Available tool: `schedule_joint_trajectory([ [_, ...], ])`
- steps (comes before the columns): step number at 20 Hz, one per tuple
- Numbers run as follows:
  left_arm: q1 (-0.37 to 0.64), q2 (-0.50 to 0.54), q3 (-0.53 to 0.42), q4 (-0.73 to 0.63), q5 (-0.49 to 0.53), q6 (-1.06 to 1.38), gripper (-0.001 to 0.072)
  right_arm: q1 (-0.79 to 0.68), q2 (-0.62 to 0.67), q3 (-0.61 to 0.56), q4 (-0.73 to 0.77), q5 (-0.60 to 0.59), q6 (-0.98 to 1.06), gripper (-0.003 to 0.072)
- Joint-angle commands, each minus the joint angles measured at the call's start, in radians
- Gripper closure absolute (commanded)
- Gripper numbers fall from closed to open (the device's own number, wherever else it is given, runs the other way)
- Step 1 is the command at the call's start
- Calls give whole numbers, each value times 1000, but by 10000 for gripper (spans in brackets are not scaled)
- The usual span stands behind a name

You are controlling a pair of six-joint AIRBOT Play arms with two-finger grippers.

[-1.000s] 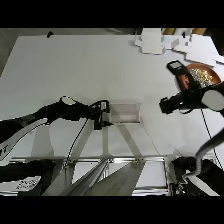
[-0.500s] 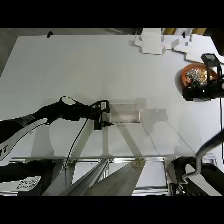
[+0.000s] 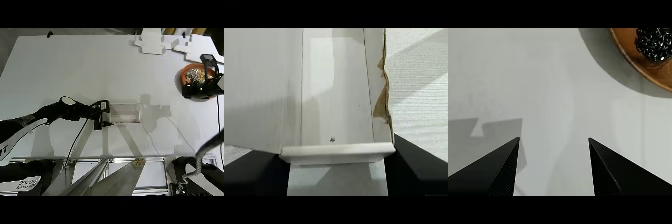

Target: Fold the box and place the chain.

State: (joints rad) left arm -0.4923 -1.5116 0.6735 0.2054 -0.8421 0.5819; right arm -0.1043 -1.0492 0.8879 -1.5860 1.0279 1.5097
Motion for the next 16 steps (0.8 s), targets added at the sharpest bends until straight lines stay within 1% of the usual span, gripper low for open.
schedule_joint_trajectory([
  [1, 0, 0, 0, 0, 0, 0, 367, -1, -3, 1, 0, -22, 0, 207],
  [11, 0, 0, 0, 0, 0, 0, 367, -1, -3, 1, 1, -18, 0, 207],
  [16, 0, 0, 0, 0, 0, 0, 367, -1, -3, 1, 0, -47, 0, 207],
])
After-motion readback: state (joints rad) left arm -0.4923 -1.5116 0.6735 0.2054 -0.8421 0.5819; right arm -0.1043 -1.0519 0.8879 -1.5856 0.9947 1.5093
